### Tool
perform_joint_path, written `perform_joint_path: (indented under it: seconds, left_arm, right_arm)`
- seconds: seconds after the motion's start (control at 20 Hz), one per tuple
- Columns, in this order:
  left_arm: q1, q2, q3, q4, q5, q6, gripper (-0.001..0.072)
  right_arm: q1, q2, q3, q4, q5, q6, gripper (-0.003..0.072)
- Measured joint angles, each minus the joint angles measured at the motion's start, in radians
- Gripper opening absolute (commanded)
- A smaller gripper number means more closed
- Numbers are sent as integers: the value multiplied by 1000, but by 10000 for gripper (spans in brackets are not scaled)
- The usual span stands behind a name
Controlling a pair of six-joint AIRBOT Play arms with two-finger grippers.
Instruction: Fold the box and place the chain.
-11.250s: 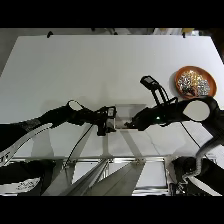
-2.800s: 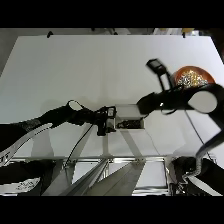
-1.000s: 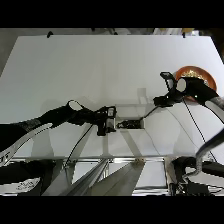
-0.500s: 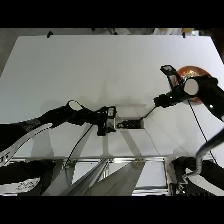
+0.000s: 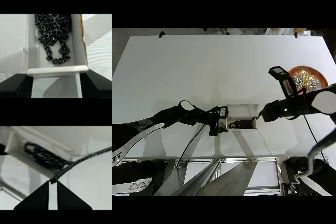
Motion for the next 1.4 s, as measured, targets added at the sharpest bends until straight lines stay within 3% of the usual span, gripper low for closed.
perform_joint_path:
  seconds: [0.55,0.6,0.7,0.75,0.9,1.0,1.05,1.4]
  left_arm:
    - [0,0,0,0,0,0,331]
    - [0,0,0,0,0,0,331]
    - [0,0,0,0,0,0,331]
    - [0,0,0,0,0,0,331]
    - [0,0,0,0,0,0,331]
    - [0,0,0,0,0,0,331]
    - [0,0,0,0,0,0,331]
    - [0,0,0,0,0,0,331]
  right_arm:
    - [172,-52,-71,78,-182,7,19]
    - [175,-66,-74,78,-195,7,79]
    - [176,-81,-78,78,-211,-3,292]
    - [171,-85,-77,78,-212,-15,337]
    - [124,-88,-56,74,-185,-46,328]
    - [65,-88,-34,58,-150,-62,183]
    - [30,-88,-26,45,-135,-66,150]
    - [-206,-134,-29,-69,-129,-73,157]
